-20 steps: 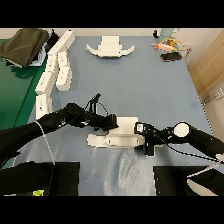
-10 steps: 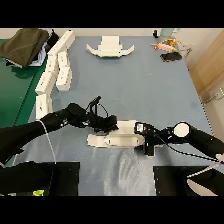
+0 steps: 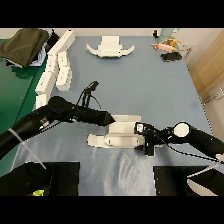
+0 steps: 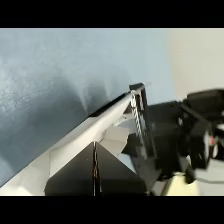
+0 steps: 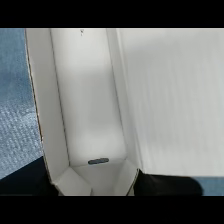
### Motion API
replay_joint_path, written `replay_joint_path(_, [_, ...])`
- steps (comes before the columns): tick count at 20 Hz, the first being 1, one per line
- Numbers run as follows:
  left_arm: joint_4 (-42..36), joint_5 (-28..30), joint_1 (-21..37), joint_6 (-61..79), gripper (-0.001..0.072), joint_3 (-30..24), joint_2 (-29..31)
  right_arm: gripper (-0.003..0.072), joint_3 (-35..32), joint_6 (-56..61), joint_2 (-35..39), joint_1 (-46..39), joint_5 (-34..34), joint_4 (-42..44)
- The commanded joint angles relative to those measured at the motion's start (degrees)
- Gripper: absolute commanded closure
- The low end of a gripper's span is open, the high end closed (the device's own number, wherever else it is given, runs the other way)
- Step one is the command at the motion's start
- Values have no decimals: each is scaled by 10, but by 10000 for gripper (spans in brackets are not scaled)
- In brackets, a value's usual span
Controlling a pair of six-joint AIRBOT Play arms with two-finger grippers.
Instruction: Fold the box.
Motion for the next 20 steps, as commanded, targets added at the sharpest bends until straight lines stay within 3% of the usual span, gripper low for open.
replay_joint_path(1, [128, -30, 5, 16, 696, -5, 101, 175, 0, 0, 0, 0, 0, 0])
replay_joint_path(5, [237, -64, 5, 83, 696, -5, 157, 175, 0, 0, 0, 0, 0, 0])
replay_joint_path(9, [235, -114, 23, 220, 685, -30, 159, 175, 0, 0, 0, 0, 0, 0])
replay_joint_path(10, [231, -113, 33, 257, 370, -50, 158, 175, 0, 0, 0, 0, 0, 0])
replay_joint_path(11, [220, -102, 43, 290, 7, -71, 158, 175, 0, 0, 0, 0, 0, 0])
replay_joint_path(16, [152, -26, 35, 460, 11, -160, 156, 175, 0, 0, 0, 0, 0, 0])
replay_joint_path(20, [111, 26, -7, 521, 11, -168, 127, 175, 0, 0, 0, 0, 0, 0])
